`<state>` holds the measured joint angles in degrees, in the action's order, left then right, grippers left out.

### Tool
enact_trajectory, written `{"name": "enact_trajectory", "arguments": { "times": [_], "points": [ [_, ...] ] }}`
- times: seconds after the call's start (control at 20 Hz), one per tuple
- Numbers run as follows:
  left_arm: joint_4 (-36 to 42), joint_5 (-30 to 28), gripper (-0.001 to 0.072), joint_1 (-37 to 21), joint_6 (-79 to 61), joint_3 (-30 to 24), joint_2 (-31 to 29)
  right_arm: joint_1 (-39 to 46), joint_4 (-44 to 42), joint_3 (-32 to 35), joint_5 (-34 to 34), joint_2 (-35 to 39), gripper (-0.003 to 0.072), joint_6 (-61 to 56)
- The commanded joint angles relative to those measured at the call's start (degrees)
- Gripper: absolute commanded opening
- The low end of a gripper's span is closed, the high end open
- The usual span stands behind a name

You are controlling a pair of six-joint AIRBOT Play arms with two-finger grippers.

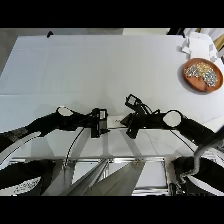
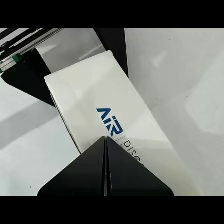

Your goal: Fold the box and place the chain.

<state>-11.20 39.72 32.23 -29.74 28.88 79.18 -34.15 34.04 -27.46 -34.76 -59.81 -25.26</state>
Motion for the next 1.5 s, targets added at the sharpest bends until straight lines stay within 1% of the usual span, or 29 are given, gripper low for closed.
{"name": "enact_trajectory", "arguments": {
  "times": [0.0,0.3,0.5,0.8,0.95,1.05,1.2,1.3,1.35,1.45],
  "points": [
    [0.0,-0.04,0.0269,0.0,0.02,0.0,0.02,-0.02,0.44,1.14,-0.26,-0.02,0.0013,0.94],
    [0.02,-0.07,0.0269,0.0,0.02,0.0,0.02,-0.02,0.42,3.56,1.6,-0.09,0.0013,1.6],
    [0.02,-0.04,0.0269,0.0,0.02,0.0,0.02,-0.02,0.17,3.67,2.91,-0.09,0.0013,1.57],
    [0.0,-0.07,0.0269,0.0,0.02,0.0,0.02,0.0,-0.55,3.61,3.04,0.0,0.0013,1.62],
    [0.02,-0.07,0.0269,0.0,0.02,0.0,0.02,0.0,-4.09,2.54,4.22,1.22,0.0012,2.38],
    [0.0,-0.04,0.0269,0.0,0.02,0.0,0.02,-0.02,-6.93,2.14,4.26,2.4,0.0012,4.87],
    [0.02,-0.04,0.0269,0.0,0.02,0.0,0.02,-0.02,-16.81,2.12,4.11,2.78,0.0012,10.34],
    [0.02,-0.04,0.0269,0.0,0.02,0.0,0.02,-0.07,-22.95,2.12,2.84,2.78,0.0013,15.02],
    [0.02,-0.04,0.0269,0.0,0.02,0.0,0.02,-0.07,-24.57,2.12,2.01,2.78,0.0013,17.03],
    [0.02,-0.04,0.0269,0.0,0.02,0.0,0.02,-0.11,-24.87,2.12,0.39,2.58,0.0012,18.47]
  ]
}}
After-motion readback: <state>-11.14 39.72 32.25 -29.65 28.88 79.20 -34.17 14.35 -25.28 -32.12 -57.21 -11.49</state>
